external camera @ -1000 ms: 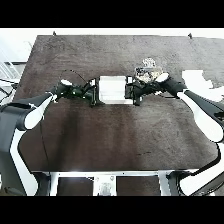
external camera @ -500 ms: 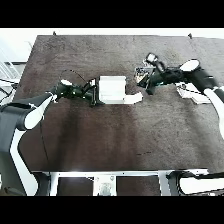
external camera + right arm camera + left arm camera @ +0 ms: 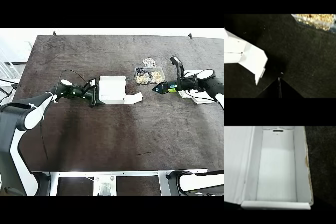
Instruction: Fold the box and place the chain.
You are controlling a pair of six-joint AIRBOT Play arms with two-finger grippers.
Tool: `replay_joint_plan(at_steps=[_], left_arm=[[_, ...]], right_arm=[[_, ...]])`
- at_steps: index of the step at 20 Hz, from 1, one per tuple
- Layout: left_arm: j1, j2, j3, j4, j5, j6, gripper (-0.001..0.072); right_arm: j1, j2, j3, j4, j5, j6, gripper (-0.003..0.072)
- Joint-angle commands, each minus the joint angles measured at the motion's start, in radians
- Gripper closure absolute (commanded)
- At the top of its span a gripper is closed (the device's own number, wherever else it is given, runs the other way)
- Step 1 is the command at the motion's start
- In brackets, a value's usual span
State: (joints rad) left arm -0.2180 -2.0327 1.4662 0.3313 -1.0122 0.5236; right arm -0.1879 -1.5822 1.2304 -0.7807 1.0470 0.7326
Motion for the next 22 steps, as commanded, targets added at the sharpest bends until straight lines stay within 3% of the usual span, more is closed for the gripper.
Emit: replay_joint_plan(at_steps=[1, 10, 18, 19, 20, 21, 22], left_arm=[[0.0, 0.001, 0.0, 0.0, -0.002, 0.0, 0.0085], [0.0, 0.001, 0.0, 0.0, -0.002, 0.0, 0.0086], [0.0, 0.001, 0.0, 0.0, -0.002, 0.0, 0.0086], [0.0, 0.001, 0.0, 0.0, -0.001, 0.0, 0.0086], [0.0, 0.001, 0.0, 0.0, -0.002, 0.0, 0.0085], [0.0, 0.001, 0.0, 0.0, -0.002, 0.0, 0.0086], [0.0, 0.001, 0.0, 0.0, -0.002, 0.0, 0.0086]], right_arm=[[-0.008, -0.068, -0.011, 0.074, -0.002, 0.061, 0.0675], [0.158, -0.2, -0.009, 0.127, -0.044, 0.124, 0.0675], [0.227, -0.154, 0.037, 0.198, -0.051, 0.124, 0.0673], [0.233, -0.146, 0.042, 0.198, -0.051, 0.124, 0.0526], [0.239, -0.141, 0.045, 0.198, -0.05, 0.124, 0.0307], [0.243, -0.137, 0.047, 0.198, -0.047, 0.124, 0.0257], [0.246, -0.136, 0.048, 0.198, -0.043, 0.124, 0.0257]])
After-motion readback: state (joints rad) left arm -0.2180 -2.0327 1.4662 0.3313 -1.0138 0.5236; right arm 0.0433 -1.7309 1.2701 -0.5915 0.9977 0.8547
